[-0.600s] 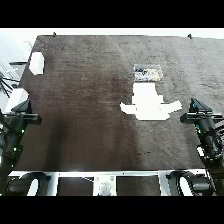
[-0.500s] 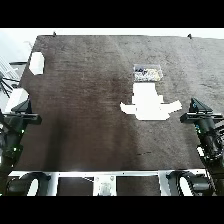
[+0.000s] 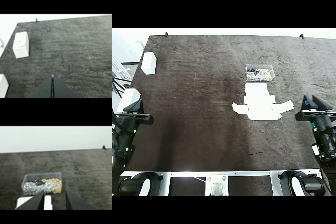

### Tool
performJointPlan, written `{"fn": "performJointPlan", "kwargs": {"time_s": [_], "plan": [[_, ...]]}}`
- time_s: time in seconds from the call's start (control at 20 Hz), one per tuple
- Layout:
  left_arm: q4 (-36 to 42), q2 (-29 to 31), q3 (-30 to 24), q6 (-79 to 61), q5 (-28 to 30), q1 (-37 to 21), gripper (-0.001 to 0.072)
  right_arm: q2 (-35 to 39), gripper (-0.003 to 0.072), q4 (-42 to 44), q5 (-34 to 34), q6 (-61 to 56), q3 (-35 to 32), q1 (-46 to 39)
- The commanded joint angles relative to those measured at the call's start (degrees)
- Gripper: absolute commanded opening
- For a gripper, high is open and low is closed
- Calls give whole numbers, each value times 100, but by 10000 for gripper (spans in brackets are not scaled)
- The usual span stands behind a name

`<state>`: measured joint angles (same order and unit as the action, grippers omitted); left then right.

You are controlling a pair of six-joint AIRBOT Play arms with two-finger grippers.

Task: Fold the box and place the chain.

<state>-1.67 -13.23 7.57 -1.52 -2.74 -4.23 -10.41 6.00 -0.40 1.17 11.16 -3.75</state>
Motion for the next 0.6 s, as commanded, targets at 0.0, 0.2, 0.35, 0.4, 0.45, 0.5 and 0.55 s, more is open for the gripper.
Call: {"fn": "performJointPlan", "kwargs": {"time_s": [0.0, 0.2, 0.35, 0.4, 0.45, 0.5, 0.55], "plan": [[-2, 2, 2, -2, -4, 2, 21, -490, 306, 0, 1097, -33, 446, -42], [-2, 2, 2, -2, -2, 2, 21, -2190, 335, 363, 1182, -31, 1294, -706], [-2, 2, 2, -2, 0, 2, 21, -3836, 338, 525, 9, -52, 2013, -1436], [-2, 2, 2, -2, 0, 2, 21, -4293, 338, 511, -527, -205, 2199, -1650], [-2, 2, 2, -2, -2, 2, 21, -4701, 338, 439, -1056, -463, 2347, -1867], [-2, 2, 2, -2, 0, 2, 21, -5095, 337, 20, -1762, -981, 2503, -2129], [-2, 2, 2, -2, 0, 2, 21, -5442, 336, -758, -2463, -1801, 2688, -2378]]}}
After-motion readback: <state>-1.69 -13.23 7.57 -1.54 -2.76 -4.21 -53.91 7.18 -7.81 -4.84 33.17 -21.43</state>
